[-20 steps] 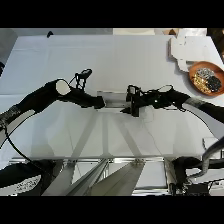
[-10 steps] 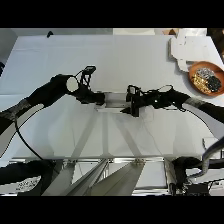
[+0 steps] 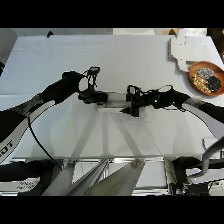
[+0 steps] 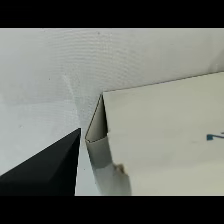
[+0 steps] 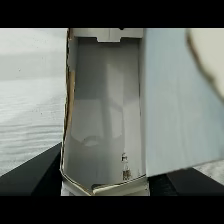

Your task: Fold the box and place the chain.

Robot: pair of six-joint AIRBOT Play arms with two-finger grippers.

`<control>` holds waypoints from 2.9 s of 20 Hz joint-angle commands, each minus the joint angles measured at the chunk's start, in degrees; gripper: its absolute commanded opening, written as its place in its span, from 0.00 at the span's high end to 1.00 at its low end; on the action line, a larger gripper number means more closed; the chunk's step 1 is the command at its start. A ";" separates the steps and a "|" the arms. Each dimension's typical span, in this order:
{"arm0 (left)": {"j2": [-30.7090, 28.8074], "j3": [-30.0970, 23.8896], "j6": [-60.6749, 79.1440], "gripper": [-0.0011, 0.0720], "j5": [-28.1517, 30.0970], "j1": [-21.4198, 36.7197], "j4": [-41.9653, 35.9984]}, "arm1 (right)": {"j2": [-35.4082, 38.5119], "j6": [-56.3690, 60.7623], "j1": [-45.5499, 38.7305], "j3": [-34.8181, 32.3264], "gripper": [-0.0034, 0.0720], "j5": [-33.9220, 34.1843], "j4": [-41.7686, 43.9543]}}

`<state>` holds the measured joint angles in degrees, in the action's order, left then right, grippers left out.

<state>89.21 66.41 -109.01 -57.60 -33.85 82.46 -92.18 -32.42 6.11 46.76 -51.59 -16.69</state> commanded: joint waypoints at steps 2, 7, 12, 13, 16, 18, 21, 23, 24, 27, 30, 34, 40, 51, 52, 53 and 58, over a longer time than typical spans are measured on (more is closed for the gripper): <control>1.46 1.77 -5.33 0.42 -3.06 -1.97 2.10 | 0.04 0.00 0.00 0.02 0.38 -0.02 -0.02; 1.44 1.81 -7.52 0.45 -3.98 -2.99 2.08 | 0.04 0.00 0.00 0.02 0.38 -0.02 -0.02; 1.42 1.86 -11.10 0.44 -4.20 -3.41 1.99 | 0.04 0.00 0.00 0.02 0.38 -0.02 -0.02; 1.38 1.97 -11.10 0.44 -4.11 -3.41 1.70 | 0.04 0.00 0.00 0.02 0.38 -0.02 -0.02; 1.40 2.80 -11.04 0.42 -3.50 -3.41 0.87 | 0.04 0.00 0.00 0.02 0.38 -0.02 -0.02; 1.42 3.91 -11.04 0.48 -3.45 -3.41 0.92 | 0.04 0.00 0.00 0.02 0.38 -0.02 -0.02; 1.44 5.88 -11.04 0.54 -3.45 -3.89 0.90 | 0.04 0.00 0.00 0.02 0.38 -0.02 -0.02; 1.60 6.10 -11.02 0.56 -3.41 -4.59 1.11 | 0.04 0.00 0.00 0.02 0.38 -0.02 -0.02; 1.99 6.10 -11.02 0.56 -4.09 -4.90 1.38 | 0.04 0.00 0.00 0.02 0.38 -0.04 -0.02; 3.96 6.10 -11.04 0.61 -6.82 -5.81 2.54 | 0.04 0.00 0.00 0.02 0.38 -0.02 -0.02; 4.63 6.10 -11.72 0.61 -5.55 -6.58 3.41 | 0.04 0.00 0.00 0.02 0.38 -0.02 -0.02; 4.63 6.10 -14.91 0.76 -5.46 -6.62 6.60 | 0.04 0.00 0.00 0.02 0.38 -0.04 -0.02; 4.66 6.10 -15.98 0.98 -5.16 -6.73 7.39 | 0.04 0.00 0.00 0.02 0.38 -0.04 -0.02; 4.63 6.10 -16.41 0.03 -3.39 -6.29 7.15 | 0.04 0.00 0.00 0.02 0.38 -0.02 -0.02; 4.63 6.10 -16.46 0.03 -3.10 -6.14 7.10 | 0.04 0.00 0.00 0.02 0.38 -0.02 -0.02; 4.63 6.10 -17.07 0.06 -2.97 -6.05 7.10 | 0.04 0.00 0.00 0.02 0.38 -0.02 -0.02; 5.73 6.05 -17.46 0.46 -3.37 -6.08 6.93 | 0.04 0.00 0.00 0.02 0.38 -0.04 -0.02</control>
<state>94.28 72.49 -126.21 -60.84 -39.99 89.49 -92.18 -32.42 6.11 46.76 -51.64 -16.67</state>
